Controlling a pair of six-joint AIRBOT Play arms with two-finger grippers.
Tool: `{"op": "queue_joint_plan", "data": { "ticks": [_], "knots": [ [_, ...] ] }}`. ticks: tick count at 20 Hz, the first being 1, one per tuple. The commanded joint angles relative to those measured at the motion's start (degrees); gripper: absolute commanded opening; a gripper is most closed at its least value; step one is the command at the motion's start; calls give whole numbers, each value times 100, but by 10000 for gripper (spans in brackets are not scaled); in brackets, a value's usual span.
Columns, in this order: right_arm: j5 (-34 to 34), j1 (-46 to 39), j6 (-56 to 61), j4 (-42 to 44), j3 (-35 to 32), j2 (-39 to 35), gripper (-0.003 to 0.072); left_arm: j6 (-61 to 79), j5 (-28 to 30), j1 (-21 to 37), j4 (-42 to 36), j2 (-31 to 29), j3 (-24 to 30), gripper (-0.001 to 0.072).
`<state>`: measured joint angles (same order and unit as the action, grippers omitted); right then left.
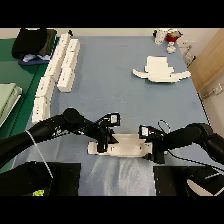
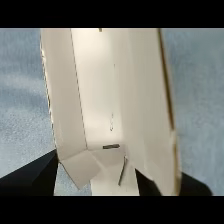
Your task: Fold the box.
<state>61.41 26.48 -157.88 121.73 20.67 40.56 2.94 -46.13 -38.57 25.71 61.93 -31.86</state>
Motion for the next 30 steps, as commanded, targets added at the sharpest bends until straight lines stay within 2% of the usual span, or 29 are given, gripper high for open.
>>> {"op": "queue_joint_plan", "data": {
  "ticks": [1,4,7,12,23,30],
  "knots": [
    [144,-11,-7,-92,-2,-2,720,2,7,2,0,0,-4,16],
    [-448,-11,-9,-83,-2,-2,720,2,7,2,0,0,-4,16],
    [-949,-11,-284,326,-20,59,720,2,7,2,0,0,-4,16],
    [-848,-11,-1309,522,-273,236,720,2,7,2,0,0,-4,16],
    [-898,-11,-1255,444,-385,210,711,2,7,2,0,0,-4,16],
    [-1357,-7,-1349,470,-540,289,711,2,7,2,0,2,-4,16]
  ]
}}
